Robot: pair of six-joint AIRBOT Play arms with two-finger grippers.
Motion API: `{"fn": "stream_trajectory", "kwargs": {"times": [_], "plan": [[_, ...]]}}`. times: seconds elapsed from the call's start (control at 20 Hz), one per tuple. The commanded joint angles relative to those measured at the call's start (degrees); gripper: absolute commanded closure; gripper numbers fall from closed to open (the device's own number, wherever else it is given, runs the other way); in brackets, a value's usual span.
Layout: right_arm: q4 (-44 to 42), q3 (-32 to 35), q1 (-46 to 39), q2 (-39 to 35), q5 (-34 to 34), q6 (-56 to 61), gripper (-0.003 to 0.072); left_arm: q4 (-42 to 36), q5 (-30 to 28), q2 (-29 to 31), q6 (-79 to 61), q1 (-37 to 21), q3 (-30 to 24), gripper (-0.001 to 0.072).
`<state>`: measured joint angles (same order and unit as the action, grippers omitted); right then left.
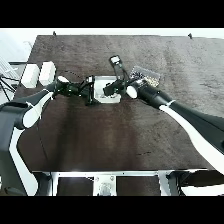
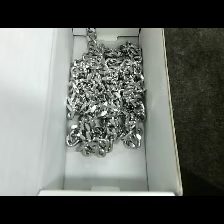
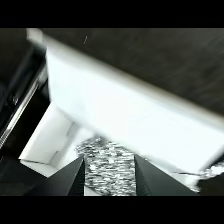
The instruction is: Fold the box and place the chain.
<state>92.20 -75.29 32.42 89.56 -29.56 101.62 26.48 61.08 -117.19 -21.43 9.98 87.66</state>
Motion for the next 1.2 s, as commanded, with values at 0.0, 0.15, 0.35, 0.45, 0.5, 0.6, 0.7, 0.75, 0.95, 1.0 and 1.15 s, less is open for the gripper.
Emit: {"fn": "stream_trajectory", "kwargs": {"times": [0.0,0.15,0.35,0.45,0.5,0.6,0.7,0.75,0.95,1.0,1.15], "plan": [[0.9,0.1,-5.5,-3.8,-3.8,1.6,0.0316,0.0,0.0,0.0,0.0,0.0,0.0,0.0082],[-0.4,0.5,-14.6,1.0,-3.2,9.5,0.0316,0.0,0.0,0.0,0.0,0.0,0.0,0.0082],[-10.4,-4.0,-19.1,10.3,-1.1,7.6,0.0315,0.0,0.0,0.0,0.0,0.0,0.0,0.0082],[-10.4,-7.9,-18.5,13.8,-1.1,7.4,0.0315,0.0,0.0,0.0,0.0,0.0,0.0,0.0082],[-10.4,-9.5,-18.1,15.1,-1.1,7.4,0.0315,0.0,0.0,0.0,0.0,0.0,0.0,0.0082],[-10.4,-12.0,-18.1,17.3,-1.1,7.4,0.0315,0.0,0.0,0.0,0.0,0.0,0.0,0.0082],[-12.3,-13.2,-18.1,18.7,-1.1,7.4,0.0316,0.0,0.0,0.0,0.0,0.0,0.0,0.0082],[-12.7,-13.6,-18.0,19.4,-1.1,7.4,0.0317,0.0,0.0,0.0,0.0,0.0,0.0,0.0082],[-12.7,-14.2,-18.1,22.0,1.2,7.4,0.0342,0.0,0.0,0.0,0.0,0.0,0.0,0.0082],[-12.7,-14.2,-18.1,22.1,3.7,6.6,0.0500,0.0,0.0,0.0,0.0,0.0,0.0,0.0082],[-12.7,-15.2,-16.7,19.8,3.5,2.3,0.0673,0.0,0.0,0.0,0.0,0.0,0.0,0.0082]]}}
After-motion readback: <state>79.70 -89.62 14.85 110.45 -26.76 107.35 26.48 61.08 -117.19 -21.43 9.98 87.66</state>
